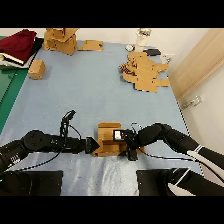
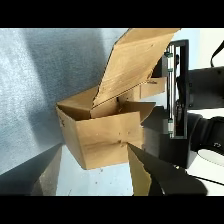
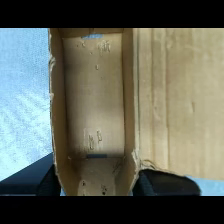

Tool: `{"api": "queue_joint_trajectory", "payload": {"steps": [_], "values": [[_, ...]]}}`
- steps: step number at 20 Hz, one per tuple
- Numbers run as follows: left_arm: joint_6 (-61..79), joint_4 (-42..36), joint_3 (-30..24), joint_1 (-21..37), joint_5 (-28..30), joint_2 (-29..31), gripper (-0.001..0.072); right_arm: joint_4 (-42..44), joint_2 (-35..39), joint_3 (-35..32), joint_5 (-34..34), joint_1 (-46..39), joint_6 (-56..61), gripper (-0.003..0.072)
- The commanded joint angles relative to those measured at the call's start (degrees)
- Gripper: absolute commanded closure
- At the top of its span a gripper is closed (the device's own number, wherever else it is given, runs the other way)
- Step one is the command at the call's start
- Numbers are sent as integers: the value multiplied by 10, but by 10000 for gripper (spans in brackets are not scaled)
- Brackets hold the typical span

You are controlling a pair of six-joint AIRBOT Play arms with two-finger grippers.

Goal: Fold the box.

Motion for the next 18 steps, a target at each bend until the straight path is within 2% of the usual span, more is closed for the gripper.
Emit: {"api": "queue_joint_trajectory", "payload": {"steps": [1,8,13,15,18], "values": [[-2,-7,1,0,16,0,87,0,0,0,0,0,0,179],[-1,-5,1,0,27,-9,87,0,0,0,0,0,0,178],[-3,0,35,-23,27,-75,109,0,0,0,0,0,0,178],[-33,41,60,-34,22,-98,109,0,0,0,0,0,0,178],[-180,189,99,-57,-4,-121,109,0,0,0,0,0,0,178]]}}
